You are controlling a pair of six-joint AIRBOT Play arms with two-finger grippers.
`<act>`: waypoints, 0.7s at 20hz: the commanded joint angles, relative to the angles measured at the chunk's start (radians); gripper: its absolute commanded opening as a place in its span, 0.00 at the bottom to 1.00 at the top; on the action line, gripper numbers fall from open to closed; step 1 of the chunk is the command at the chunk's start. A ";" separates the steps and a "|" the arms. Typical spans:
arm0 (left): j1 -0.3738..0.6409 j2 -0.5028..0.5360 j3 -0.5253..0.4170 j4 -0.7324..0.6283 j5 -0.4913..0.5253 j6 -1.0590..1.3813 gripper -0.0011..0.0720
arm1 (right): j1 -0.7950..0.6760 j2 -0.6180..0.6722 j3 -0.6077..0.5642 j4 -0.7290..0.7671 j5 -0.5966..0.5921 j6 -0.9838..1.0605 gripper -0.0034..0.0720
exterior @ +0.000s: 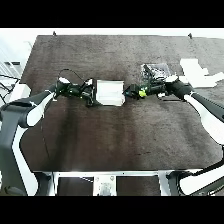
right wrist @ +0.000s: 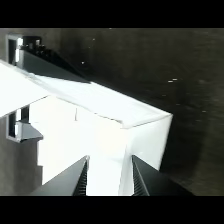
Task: Fold the box and place the chain.
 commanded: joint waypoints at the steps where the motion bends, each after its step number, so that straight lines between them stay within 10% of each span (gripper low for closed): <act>1: 0.001 0.000 0.000 0.000 0.000 0.000 0.43 | 0.018 0.002 0.013 -0.017 -0.003 0.031 0.50; 14: 0.001 -0.001 0.000 0.000 -0.002 0.000 0.43 | 0.121 0.001 0.146 -0.396 -0.001 0.361 0.54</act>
